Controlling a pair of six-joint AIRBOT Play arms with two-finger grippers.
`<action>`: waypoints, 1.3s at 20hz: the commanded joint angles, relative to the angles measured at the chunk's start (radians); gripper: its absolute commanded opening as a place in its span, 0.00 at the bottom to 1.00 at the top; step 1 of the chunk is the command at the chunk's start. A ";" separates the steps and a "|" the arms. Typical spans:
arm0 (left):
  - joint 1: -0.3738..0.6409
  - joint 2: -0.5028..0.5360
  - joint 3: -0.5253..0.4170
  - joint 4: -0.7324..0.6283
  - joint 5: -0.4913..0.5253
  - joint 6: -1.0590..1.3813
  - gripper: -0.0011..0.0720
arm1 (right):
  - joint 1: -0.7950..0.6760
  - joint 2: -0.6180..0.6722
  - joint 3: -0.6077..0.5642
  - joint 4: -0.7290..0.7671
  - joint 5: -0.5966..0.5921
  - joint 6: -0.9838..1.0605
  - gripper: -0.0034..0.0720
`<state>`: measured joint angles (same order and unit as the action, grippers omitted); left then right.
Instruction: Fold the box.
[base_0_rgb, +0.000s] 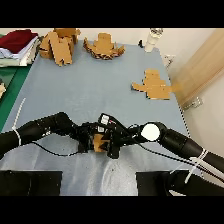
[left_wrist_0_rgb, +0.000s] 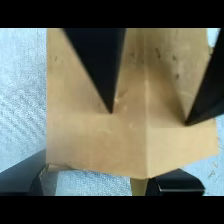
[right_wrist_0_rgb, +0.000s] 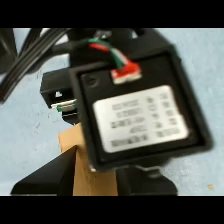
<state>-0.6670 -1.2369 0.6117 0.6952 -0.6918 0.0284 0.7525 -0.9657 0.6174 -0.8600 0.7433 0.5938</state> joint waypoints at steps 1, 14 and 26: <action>0.000 0.000 0.000 0.000 0.000 0.000 0.65 | 0.027 0.005 0.002 -0.134 -0.005 -0.001 0.53; 0.000 0.000 0.000 0.000 0.001 0.000 0.65 | 0.074 0.005 0.002 -0.340 -0.016 -0.008 0.53; 0.000 0.000 0.000 0.000 0.000 0.000 0.65 | 0.113 0.030 0.003 -0.423 -0.076 0.038 0.41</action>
